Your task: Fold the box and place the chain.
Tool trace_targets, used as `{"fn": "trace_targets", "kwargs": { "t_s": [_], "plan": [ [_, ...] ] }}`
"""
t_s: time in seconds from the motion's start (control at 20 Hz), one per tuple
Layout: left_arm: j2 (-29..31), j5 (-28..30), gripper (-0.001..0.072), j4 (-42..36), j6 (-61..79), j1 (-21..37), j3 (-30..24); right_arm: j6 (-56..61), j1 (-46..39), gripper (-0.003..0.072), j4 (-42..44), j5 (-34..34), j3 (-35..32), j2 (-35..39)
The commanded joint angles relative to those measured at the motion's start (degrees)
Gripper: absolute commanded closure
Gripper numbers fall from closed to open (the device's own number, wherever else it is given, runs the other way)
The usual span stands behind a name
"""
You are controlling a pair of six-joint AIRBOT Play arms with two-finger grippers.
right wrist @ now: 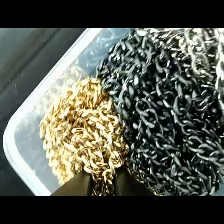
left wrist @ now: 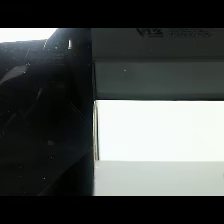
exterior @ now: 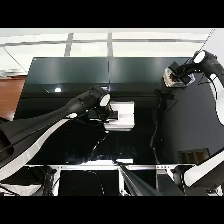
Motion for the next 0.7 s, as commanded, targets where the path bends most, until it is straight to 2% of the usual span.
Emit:
{"fn": "trace_targets", "kwargs": {
  "t_s": [0.0,0.3,0.65],
  "plan": [
    [-0.02,-0.04,0.0682,0.00,0.00,-0.02,0.00,-6.58,-0.11,0.0672,0.59,0.09,0.09,1.42],
    [-0.02,-0.09,0.0682,0.00,0.00,-0.02,0.00,-17.59,-0.46,0.0673,1.03,2.08,0.07,9.14],
    [-0.02,-0.15,0.0682,-0.02,0.00,-0.02,0.00,-22.97,-0.55,0.0675,2.67,3.23,0.09,20.35]
  ]
}}
